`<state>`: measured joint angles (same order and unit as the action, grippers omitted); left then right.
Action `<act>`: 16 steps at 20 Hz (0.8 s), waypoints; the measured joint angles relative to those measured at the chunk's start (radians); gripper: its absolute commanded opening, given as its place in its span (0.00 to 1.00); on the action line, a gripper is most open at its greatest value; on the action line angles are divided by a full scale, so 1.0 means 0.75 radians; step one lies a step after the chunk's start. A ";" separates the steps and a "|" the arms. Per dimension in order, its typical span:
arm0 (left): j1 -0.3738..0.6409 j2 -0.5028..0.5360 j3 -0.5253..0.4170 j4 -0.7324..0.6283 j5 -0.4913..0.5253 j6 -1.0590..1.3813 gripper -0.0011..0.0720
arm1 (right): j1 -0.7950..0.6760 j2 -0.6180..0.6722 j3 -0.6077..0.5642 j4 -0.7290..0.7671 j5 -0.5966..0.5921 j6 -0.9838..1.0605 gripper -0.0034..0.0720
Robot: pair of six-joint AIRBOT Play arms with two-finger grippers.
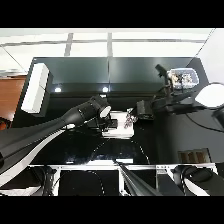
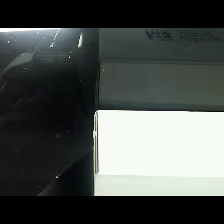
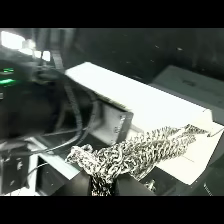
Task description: Fold the box and place the chain.
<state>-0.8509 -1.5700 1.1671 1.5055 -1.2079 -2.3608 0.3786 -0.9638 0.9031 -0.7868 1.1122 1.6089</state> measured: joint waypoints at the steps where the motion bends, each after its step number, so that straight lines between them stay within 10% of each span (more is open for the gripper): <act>1: 0.000 0.000 0.000 0.000 0.000 0.000 0.05 | 0.020 -0.016 -0.023 -0.006 -0.025 0.001 0.07; 4: 0.000 0.000 0.000 0.000 -0.001 0.000 0.05 | 0.070 -0.044 -0.073 -0.055 -0.088 0.019 0.45; 16: 0.000 0.000 0.000 -0.004 -0.003 0.000 0.05 | -0.215 0.112 -0.118 -0.780 0.048 0.043 0.45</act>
